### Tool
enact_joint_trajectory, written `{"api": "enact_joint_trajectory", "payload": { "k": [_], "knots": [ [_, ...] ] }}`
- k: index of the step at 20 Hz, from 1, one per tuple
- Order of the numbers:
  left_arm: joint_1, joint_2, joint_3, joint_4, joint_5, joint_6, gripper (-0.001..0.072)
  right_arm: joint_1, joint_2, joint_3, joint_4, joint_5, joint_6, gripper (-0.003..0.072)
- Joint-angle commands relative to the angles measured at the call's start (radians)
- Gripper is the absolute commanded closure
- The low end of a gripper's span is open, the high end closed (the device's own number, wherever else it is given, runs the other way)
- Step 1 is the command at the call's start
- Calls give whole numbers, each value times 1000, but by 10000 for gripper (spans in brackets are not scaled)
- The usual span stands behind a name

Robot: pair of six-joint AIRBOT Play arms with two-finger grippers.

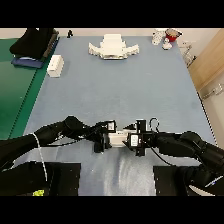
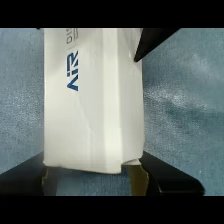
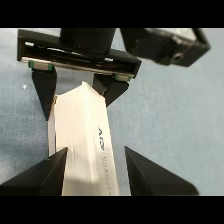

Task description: Fold the box.

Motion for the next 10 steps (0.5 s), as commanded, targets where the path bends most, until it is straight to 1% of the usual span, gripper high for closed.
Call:
{"api": "enact_joint_trajectory", "payload": {
  "k": [1,4,5,7,8,10],
  "knots": [
    [-1,0,0,0,2,0,183,0,2,0,2,25,0,145],
    [-1,0,0,0,3,0,183,-2,-8,0,9,32,19,241],
    [-1,0,0,0,2,0,183,-5,-18,0,13,33,23,297],
    [-1,0,0,0,3,0,183,-4,-36,0,33,29,23,325],
    [-1,0,0,0,2,0,183,-4,-44,0,60,21,23,418],
    [-1,0,0,0,3,0,183,-3,-55,0,96,-1,23,428]
  ]
}}
